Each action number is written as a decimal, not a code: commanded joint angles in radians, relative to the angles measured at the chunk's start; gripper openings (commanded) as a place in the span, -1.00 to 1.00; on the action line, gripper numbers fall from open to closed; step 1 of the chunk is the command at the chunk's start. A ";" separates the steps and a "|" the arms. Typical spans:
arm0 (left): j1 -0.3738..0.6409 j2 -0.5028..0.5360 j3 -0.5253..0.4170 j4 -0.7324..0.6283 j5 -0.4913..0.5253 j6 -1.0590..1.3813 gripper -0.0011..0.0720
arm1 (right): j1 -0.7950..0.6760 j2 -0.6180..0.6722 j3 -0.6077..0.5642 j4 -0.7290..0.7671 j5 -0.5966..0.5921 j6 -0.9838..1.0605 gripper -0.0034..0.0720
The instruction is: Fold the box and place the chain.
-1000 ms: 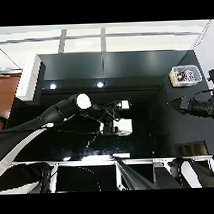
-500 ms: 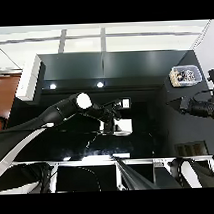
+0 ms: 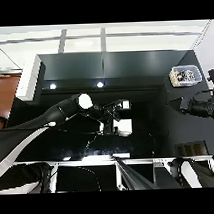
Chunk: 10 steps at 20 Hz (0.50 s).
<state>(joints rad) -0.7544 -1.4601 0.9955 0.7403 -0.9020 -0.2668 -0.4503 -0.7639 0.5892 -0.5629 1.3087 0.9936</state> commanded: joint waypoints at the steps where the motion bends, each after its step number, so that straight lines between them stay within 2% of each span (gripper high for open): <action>1: 0.000 -0.006 0.001 0.003 -0.023 -0.003 0.98 | -0.001 0.001 0.000 0.000 0.000 0.000 -0.90; 6: -0.002 -0.018 0.001 0.012 -0.018 -0.002 0.98 | -0.001 0.001 0.000 0.000 0.000 -0.001 -0.90; 10: -0.026 -0.038 0.001 0.074 0.002 -0.002 0.98 | -0.001 0.001 0.000 0.000 0.000 -0.001 -0.90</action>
